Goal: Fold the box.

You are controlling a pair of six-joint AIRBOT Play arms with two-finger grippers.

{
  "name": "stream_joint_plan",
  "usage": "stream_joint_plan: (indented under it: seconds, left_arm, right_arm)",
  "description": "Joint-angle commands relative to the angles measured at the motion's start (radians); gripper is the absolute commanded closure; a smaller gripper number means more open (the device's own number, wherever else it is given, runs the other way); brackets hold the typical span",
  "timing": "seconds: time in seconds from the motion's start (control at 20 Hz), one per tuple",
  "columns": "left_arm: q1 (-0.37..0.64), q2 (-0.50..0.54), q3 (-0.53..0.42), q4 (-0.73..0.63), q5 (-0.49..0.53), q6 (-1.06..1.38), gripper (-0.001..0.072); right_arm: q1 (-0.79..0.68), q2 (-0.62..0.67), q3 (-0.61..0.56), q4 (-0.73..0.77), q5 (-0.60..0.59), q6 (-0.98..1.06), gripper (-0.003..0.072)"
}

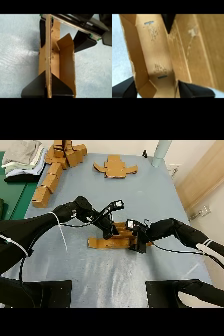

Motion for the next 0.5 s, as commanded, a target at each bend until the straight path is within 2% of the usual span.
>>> stream_joint_plan:
  seconds: [0.0, 0.45]
  left_arm:
    - [0.000, 0.000, 0.001, 0.000, 0.001, 0.000, 0.0697]
    - [0.000, 0.000, 0.001, 0.000, 0.001, 0.000, 0.0697]
  right_arm:
    - [-0.005, -0.036, 0.004, 0.025, -0.021, -0.026, -0.0034]
    - [-0.006, -0.035, 0.004, 0.011, -0.014, -0.020, -0.0034]
